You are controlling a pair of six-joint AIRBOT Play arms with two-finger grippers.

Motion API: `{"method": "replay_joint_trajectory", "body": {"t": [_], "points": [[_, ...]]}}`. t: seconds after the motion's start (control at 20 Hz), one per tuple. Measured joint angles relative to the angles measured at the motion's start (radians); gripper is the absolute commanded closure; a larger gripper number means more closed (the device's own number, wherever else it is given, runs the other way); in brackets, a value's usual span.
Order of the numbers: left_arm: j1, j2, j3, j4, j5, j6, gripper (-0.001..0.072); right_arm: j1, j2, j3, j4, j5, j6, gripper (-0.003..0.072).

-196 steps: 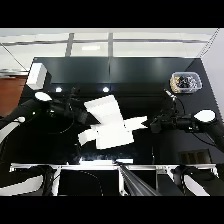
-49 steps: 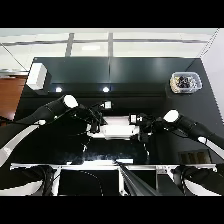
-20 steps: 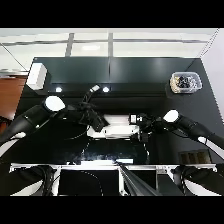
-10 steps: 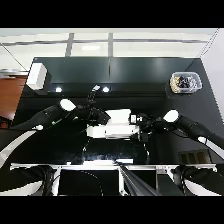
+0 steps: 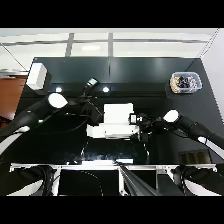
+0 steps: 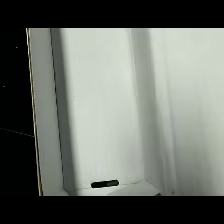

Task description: Fold the box and place the chain.

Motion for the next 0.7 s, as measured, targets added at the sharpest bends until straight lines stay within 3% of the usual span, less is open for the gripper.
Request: {"method": "replay_joint_trajectory", "body": {"t": [0.15,0.3,0.7], "points": [[0.053,0.108,-0.02,0.051,-0.084,0.034,0.0683,0.0,0.0,0.0,0.0,0.0,0.0,0.0212],[0.079,0.149,-0.079,-0.027,-0.118,0.055,0.0683,0.0,0.0,0.0,0.0,0.0,0.0,0.0212],[0.034,0.003,-0.153,-0.095,-0.188,0.043,0.0685,0.0,0.0,0.0,0.0,0.0,0.0,0.0211]]}}
